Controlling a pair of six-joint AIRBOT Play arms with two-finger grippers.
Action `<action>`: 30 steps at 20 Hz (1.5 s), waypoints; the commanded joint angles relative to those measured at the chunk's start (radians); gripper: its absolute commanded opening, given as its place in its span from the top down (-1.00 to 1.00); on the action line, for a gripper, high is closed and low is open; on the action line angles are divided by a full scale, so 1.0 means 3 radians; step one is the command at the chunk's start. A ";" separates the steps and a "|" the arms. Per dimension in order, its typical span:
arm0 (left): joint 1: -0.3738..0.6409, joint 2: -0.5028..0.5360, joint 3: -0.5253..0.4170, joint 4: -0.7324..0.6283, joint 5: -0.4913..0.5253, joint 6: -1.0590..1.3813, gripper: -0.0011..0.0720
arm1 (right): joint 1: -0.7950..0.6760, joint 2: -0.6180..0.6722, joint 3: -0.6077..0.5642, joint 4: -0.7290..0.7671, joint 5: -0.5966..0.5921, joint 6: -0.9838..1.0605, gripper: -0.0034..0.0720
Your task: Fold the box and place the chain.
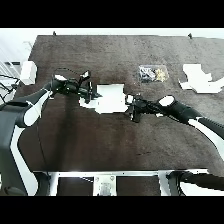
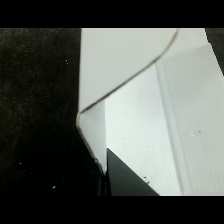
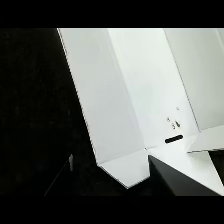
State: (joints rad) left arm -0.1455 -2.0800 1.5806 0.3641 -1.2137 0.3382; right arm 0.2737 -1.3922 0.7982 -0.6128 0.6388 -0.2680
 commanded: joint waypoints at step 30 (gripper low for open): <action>-0.0001 -0.0003 -0.0001 0.0083 0.0032 0.0011 0.92 | -0.0451 -0.0678 0.0928 0.0448 0.0655 -0.0151 -0.69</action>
State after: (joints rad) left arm -0.1459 -2.0800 1.5806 0.3866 -1.2076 0.3416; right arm 0.1665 -1.5654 1.0431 -0.4824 0.7467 -0.3248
